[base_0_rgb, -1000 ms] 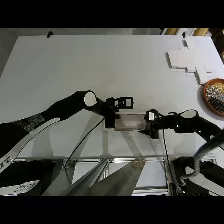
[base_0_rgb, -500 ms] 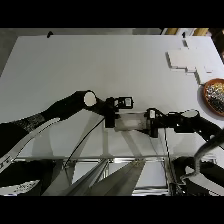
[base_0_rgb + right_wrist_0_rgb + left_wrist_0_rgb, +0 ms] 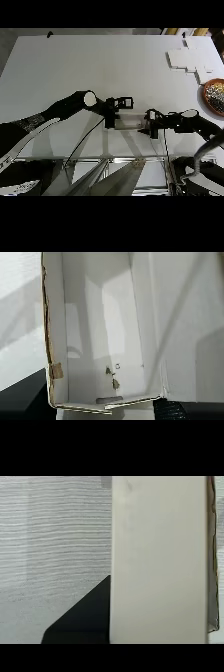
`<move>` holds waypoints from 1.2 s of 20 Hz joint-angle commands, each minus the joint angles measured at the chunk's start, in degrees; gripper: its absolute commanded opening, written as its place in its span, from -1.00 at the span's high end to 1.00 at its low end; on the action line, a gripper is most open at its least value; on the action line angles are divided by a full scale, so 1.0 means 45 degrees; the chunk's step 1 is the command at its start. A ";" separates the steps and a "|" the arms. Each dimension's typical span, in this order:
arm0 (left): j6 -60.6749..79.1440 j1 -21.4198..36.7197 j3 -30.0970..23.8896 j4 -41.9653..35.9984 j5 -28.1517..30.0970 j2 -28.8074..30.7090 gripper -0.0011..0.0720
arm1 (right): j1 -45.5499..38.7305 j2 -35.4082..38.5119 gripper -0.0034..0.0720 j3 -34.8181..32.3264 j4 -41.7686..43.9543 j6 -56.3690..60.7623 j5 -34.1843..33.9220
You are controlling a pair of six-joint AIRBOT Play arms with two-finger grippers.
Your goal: Fold the box and place the chain.
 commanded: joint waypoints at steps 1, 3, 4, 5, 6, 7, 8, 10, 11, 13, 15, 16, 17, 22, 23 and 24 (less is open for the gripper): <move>-0.0015 -0.0005 0.0005 -0.0005 0.0053 -0.0005 0.95 | 0.0068 -0.0024 -0.47 -0.0126 -0.0636 0.0185 -0.0034; -0.0015 -0.0005 0.0005 -0.0005 0.0053 -0.0005 0.95 | 0.0068 -0.0024 -0.47 -0.0238 -0.0661 0.0185 -0.0039; -0.0015 -0.0005 0.0005 -0.0005 0.0053 -0.0005 0.95 | 0.0068 -0.0024 -0.47 -0.0238 -0.0665 0.0185 -0.0044; -0.0015 -0.0005 0.0005 -0.0005 0.0058 -0.0005 0.95 | 0.0068 -0.0019 -0.47 -0.0238 -0.0665 0.0185 -0.0063; -0.0015 -0.0005 0.0005 -0.0005 0.0053 -0.0005 0.95 | 0.0063 -0.0024 -0.46 -0.0238 -0.0665 0.0185 -0.0107; -0.0015 -0.0005 0.0005 -0.0005 0.0058 -0.0005 0.95 | 0.0063 -0.0019 -0.39 -0.0238 -0.0665 0.0189 -0.0180; -0.0015 -0.0005 0.0005 -0.0005 0.0058 -0.0005 0.95 | 0.0063 -0.0024 -0.30 -0.0238 -0.0665 0.0189 -0.0282; -0.0015 -0.0005 0.0005 -0.0005 0.0053 -0.0005 0.95 | 0.0063 -0.0024 -0.30 -0.0243 -0.0665 0.0189 -0.0350; -0.0015 -0.0005 0.0005 -0.0005 0.0053 -0.0005 0.95 | 0.0063 -0.0019 -0.31 -0.0243 -0.0670 0.0189 -0.0350; -0.0015 -0.0005 0.0005 -0.0005 0.0053 -0.0005 0.95 | 0.0063 -0.0024 -0.31 -0.0272 -0.0670 0.0189 -0.0374; -0.0015 -0.0005 0.0005 -0.0005 0.0053 -0.0005 0.95 | 0.0063 -0.0024 -0.31 -0.0291 -0.0763 0.0185 -0.0389; -0.0015 -0.0005 0.0005 -0.0005 0.0053 -0.0005 0.95 | 0.0063 -0.0024 -0.30 -0.0296 -0.0806 0.0185 -0.0389; -0.0015 -0.0005 0.0005 -0.0005 0.0053 -0.0005 0.95 | 0.0063 -0.0024 -0.30 -0.0291 -0.0937 0.0185 -0.0393; -0.0019 -0.0005 0.0005 -0.0005 0.0058 -0.0005 0.95 | 0.0063 -0.0019 -0.30 -0.0291 -0.1360 0.0175 -0.0408; -0.0015 -0.0005 0.0005 -0.0005 0.0058 -0.0005 0.95 | 0.0063 -0.0019 -0.31 -0.0291 -0.1360 0.0175 -0.0408; -0.0019 -0.0005 0.0005 -0.0005 0.0058 -0.0005 0.95 | 0.0063 -0.0019 -0.31 -0.0291 -0.1360 0.0175 -0.0379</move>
